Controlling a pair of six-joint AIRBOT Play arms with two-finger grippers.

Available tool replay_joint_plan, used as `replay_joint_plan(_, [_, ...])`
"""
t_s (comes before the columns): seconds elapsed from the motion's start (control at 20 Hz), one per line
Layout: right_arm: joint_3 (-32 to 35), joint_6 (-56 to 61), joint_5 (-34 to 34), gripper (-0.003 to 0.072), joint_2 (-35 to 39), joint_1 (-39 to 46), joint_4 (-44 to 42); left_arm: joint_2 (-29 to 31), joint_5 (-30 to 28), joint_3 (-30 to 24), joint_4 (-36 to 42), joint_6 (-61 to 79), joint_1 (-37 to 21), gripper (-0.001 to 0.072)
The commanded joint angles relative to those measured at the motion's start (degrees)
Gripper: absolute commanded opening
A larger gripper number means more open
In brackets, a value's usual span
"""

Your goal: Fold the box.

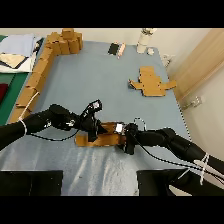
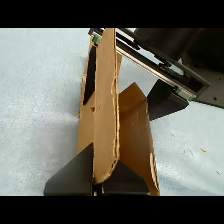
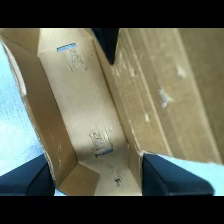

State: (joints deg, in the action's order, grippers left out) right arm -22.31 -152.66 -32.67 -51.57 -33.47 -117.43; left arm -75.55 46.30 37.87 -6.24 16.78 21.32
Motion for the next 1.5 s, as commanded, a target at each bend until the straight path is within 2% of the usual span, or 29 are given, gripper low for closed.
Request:
replay_joint_plan(0.0, [-0.37, 0.02, 0.13, 0.0710, -0.02, -1.25, -0.04, 0.04, 0.76, 0.02, -0.68, -0.37, 0.02, 0.0013])
replay_joint_plan(0.5, [-1.22, -1.86, -0.04, 0.0696, -1.11, -2.91, 1.46, 0.07, 0.94, 0.04, -1.70, -0.33, 0.02, 0.0013])
replay_joint_plan(0.8, [-6.54, -4.04, -5.97, 0.0680, -7.93, -1.73, 0.72, 0.07, 2.29, 0.04, -1.70, -0.35, 0.02, 0.0013])
replay_joint_plan(0.95, [-7.15, -5.33, -6.47, 0.0680, -7.87, -1.70, 0.09, 0.07, 2.29, 0.04, -1.70, -0.35, 0.00, 0.0013])
replay_joint_plan(1.1, [-7.15, -5.33, -10.75, 0.0680, -7.87, -1.70, -1.31, 0.07, 2.27, 0.04, -1.70, -0.35, -0.24, 0.0013])
replay_joint_plan(1.45, [-7.15, -4.92, -9.09, 0.0680, -7.04, -1.42, -3.67, 0.07, 2.78, 0.04, -1.73, -0.33, -3.45, 0.0013])
